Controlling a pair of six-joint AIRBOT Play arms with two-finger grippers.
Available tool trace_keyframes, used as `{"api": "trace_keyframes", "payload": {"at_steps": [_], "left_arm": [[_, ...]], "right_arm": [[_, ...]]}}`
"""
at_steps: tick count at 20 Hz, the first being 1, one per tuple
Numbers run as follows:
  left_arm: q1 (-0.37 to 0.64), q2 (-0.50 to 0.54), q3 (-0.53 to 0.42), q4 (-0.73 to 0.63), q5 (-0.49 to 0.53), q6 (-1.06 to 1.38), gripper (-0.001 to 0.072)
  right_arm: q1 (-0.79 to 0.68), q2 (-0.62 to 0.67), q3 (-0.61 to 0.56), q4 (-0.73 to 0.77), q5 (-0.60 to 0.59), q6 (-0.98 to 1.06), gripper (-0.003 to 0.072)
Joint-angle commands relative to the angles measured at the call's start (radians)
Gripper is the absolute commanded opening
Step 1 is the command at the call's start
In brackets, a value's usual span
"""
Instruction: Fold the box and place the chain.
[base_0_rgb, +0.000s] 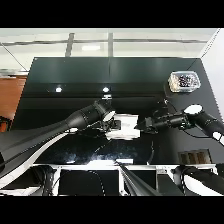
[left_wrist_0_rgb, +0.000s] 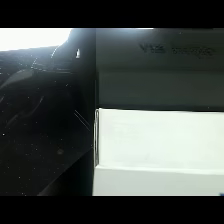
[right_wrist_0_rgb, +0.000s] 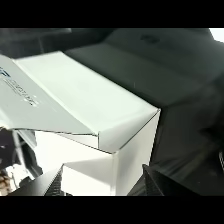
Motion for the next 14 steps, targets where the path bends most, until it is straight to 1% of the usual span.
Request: {"api": "trace_keyframes", "payload": {"at_steps": [1, 3, 4, 5, 8, 11, 14], "left_arm": [[0.001, 0.000, 0.000, 0.000, 0.001, 0.000, 0.0030], [0.001, 0.000, 0.000, 0.000, 0.001, 0.000, 0.0029], [0.001, 0.000, 0.000, 0.000, 0.001, 0.000, 0.0029], [0.001, 0.000, 0.000, 0.000, 0.001, 0.000, 0.0030], [0.001, 0.000, 0.000, 0.000, 0.001, 0.000, 0.0030], [0.001, 0.000, 0.000, 0.000, 0.001, 0.000, 0.0030], [0.001, 0.000, 0.000, 0.000, 0.002, 0.000, 0.0029]], "right_arm": [[0.113, 0.000, 0.045, -0.113, -0.082, 0.181, 0.0547], [0.185, 0.000, 0.091, -0.189, -0.141, 0.298, 0.0545], [0.218, 0.000, 0.114, -0.240, -0.171, 0.361, 0.0427], [0.253, 0.000, 0.135, -0.300, -0.195, 0.428, 0.0415], [0.334, 0.000, 0.186, -0.478, -0.211, 0.610, 0.0416], [0.396, -0.001, 0.216, -0.591, -0.208, 0.715, 0.0415], [0.459, -0.011, 0.254, -0.734, -0.161, 0.872, 0.0416]]}}
